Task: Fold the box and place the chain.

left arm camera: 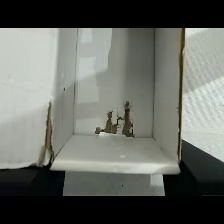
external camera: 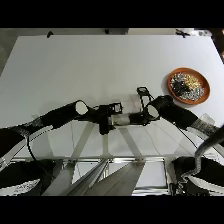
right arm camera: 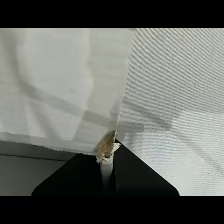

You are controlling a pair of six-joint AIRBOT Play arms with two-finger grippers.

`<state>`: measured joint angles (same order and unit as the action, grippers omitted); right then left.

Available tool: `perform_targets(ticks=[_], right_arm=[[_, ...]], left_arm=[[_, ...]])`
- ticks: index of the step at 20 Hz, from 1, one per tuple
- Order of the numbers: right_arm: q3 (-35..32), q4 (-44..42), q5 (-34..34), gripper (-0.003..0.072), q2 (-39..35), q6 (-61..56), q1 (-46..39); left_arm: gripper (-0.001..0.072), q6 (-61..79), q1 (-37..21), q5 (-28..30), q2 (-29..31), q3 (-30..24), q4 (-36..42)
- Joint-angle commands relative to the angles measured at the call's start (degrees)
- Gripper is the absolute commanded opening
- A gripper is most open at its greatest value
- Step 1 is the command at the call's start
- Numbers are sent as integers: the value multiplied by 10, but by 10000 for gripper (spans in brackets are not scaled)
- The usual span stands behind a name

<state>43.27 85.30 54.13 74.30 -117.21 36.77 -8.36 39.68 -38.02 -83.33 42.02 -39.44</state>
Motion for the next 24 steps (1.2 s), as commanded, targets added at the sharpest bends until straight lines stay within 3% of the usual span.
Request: perform_targets(ticks=[1, 2, 3, 7, 8, 9, 10, 15, 16, 18, 21, 23, 24], right_arm=[[0, -2, 3, 40, 1, -4, 1], [0, -3, -2, 172, 1, -4, 1], [0, -2, -7, 242, 2, -4, 1], [0, -3, -9, 240, 25, -4, 1], [0, -3, -6, 186, 31, -4, 1], [0, -2, -5, 81, 37, -4, 3], [0, -2, -5, 48, 38, -4, 6], [0, -1, -5, 7, 38, 7, 8], [0, -1, -4, 24, 38, 7, 8], [0, -1, -1, 220, 37, 7, 8], [0, 0, 3, 239, 20, 7, 8], [0, 4, 3, 347, -3, 9, 8], [0, 5, 7, 348, -16, 21, 8]], left_arm=[[135, 2, 0, 0, 0, 0, -1], [135, 2, 0, 0, 0, 0, -1], [135, 2, 0, 0, 0, 0, -1], [135, 2, 0, 0, 0, 0, -1], [135, 2, 0, 0, 0, 0, -1], [135, 2, 0, 0, 0, 0, -1], [135, 2, 0, 0, 0, 0, -1], [135, 2, 0, 0, 0, 0, -1], [135, 2, 0, 0, 0, 0, -1], [135, 2, 0, 0, 0, 0, -1], [135, 2, 0, 0, 0, 0, -1], [135, 2, 0, 0, 0, 0, -1], [135, 2, 0, 0, 0, 0, -1]])
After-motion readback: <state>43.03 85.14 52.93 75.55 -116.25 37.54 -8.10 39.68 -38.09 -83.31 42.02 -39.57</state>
